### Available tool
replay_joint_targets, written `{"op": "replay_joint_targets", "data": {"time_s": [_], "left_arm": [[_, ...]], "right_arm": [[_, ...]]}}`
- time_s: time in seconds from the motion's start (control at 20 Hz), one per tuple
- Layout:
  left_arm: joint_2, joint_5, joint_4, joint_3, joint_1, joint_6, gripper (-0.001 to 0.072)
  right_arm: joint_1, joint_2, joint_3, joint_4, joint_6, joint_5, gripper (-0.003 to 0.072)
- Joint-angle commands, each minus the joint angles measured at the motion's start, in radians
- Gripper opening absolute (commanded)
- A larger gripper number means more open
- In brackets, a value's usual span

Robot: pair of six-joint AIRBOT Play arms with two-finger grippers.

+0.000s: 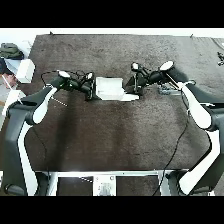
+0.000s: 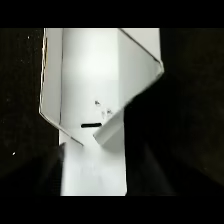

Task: Fold the box and place the chain.

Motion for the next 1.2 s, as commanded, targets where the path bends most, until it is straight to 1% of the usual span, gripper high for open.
{"op": "replay_joint_targets", "data": {"time_s": [0.0,0.05,0.15,0.25,0.4,0.55,0.75,1.0,1.05,1.15], "left_arm": [[0.000,0.000,0.000,0.000,0.000,0.000,0.0273],[0.000,0.000,0.000,0.000,0.000,0.000,0.0273],[0.000,0.000,0.000,0.000,0.000,0.000,0.0273],[0.000,0.000,0.000,0.000,0.000,0.000,0.0272],[0.000,0.000,0.000,0.000,0.000,0.000,0.0273],[0.000,0.000,0.000,0.000,0.000,0.000,0.0273],[0.000,0.000,0.000,0.000,0.000,0.000,0.0273],[0.000,0.000,0.000,0.000,0.000,0.000,0.0273],[0.000,0.000,0.000,0.000,0.000,0.000,0.0273],[0.000,0.000,0.000,0.000,0.000,0.000,0.0273]], "right_arm": [[-0.017,0.052,0.001,0.089,0.041,0.089,0.0099],[-0.011,0.051,0.001,0.164,0.043,0.125,-0.0013],[0.017,0.041,0.000,0.245,0.071,0.126,-0.0016],[0.054,0.033,0.000,0.261,0.076,0.088,-0.0016],[0.092,0.032,0.000,0.259,0.076,-0.036,-0.0016],[0.098,0.026,0.000,0.259,0.076,-0.173,-0.0016],[0.095,0.008,-0.002,0.255,0.094,-0.309,-0.0016],[0.095,-0.070,-0.003,0.255,0.093,-0.402,-0.0017],[0.095,-0.081,-0.003,0.254,0.094,-0.408,-0.0017],[0.095,-0.095,-0.003,0.253,0.094,-0.374,-0.0017]]}}
